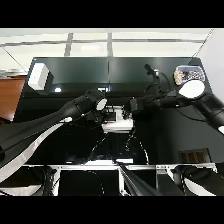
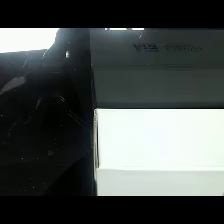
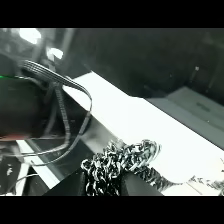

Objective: Fold the box and place the chain.

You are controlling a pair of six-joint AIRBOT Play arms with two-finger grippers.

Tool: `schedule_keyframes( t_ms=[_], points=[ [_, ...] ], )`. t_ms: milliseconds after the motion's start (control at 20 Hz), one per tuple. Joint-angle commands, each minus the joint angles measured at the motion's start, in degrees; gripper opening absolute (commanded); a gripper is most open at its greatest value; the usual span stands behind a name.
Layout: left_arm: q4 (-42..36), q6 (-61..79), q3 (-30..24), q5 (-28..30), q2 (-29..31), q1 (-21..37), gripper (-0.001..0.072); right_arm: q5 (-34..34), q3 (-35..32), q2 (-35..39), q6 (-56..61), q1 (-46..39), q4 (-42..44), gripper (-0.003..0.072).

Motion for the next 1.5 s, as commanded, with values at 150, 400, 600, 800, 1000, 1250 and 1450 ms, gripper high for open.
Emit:
schedule_keyframes(
  t_ms=[150,400,600,800,1000,1250,1450],
  points=[
    [0.0,0.0,0.0,-0.1,0.0,0.0,0.0027,-4.3,-1.4,-3.5,-0.3,1.8,-2.3,0.0105],
    [0.0,0.0,0.0,0.0,0.0,0.0,0.0027,6.2,-1.3,0.5,-0.4,-5.7,-4.5,0.0277],
    [0.0,0.0,0.0,0.0,0.0,0.0,0.0027,17.3,-1.3,4.5,-2.1,-12.1,-6.6,0.0481],
    [0.0,0.0,0.0,-0.1,0.0,0.0,0.0028,17.9,-2.8,7.6,-7.8,-14.5,-22.9,0.0481],
    [0.1,0.0,0.0,0.0,0.0,0.0,0.0028,6.1,-16.1,7.8,-23.9,-10.3,-23.2,0.0716],
    [0.2,0.0,0.0,0.0,0.0,0.0,0.0028,-11.3,-19.7,6.5,-58.3,-3.6,-20.9,0.0714],
    [0.2,0.0,0.0,0.0,0.0,0.0,0.0027,-11.8,-18.7,-2.4,-75.6,-7.2,-2.4,0.0707]
  ],
)
